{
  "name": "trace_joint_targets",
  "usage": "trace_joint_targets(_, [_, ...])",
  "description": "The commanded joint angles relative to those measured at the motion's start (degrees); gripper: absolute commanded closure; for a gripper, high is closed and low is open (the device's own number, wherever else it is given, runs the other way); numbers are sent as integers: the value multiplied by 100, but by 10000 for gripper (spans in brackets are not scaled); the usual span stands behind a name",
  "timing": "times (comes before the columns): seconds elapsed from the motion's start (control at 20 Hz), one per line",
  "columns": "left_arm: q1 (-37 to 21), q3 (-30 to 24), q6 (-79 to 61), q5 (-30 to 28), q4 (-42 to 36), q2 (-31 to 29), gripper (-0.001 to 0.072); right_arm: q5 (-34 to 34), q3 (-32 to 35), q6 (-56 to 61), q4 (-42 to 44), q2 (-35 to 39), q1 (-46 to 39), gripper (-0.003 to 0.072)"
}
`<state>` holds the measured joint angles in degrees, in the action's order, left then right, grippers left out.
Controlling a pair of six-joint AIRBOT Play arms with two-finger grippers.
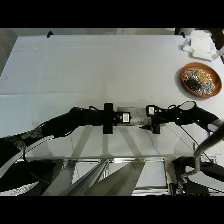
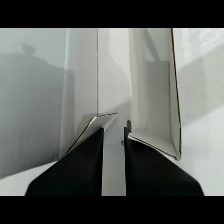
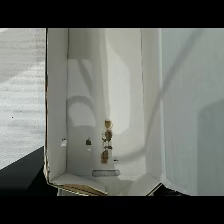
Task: Fold the box and place the chain.
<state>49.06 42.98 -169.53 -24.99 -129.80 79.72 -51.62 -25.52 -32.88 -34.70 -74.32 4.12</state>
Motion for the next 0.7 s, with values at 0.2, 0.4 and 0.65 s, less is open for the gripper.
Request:
trace_joint_targets(0.2, [103, 4, 28, 122, -52, 50, 217, -2, -2, -2, 0, 4, 4, 266])
trace_joint_targets(0.4, [0, 4, 1158, -94, 39, -339, 526, -2, -2, -2, 0, 4, 4, 266])
trace_joint_targets(0.65, [-826, 0, 3670, -1694, 608, -1115, 709, -2, -2, -2, 0, 4, 4, 266])
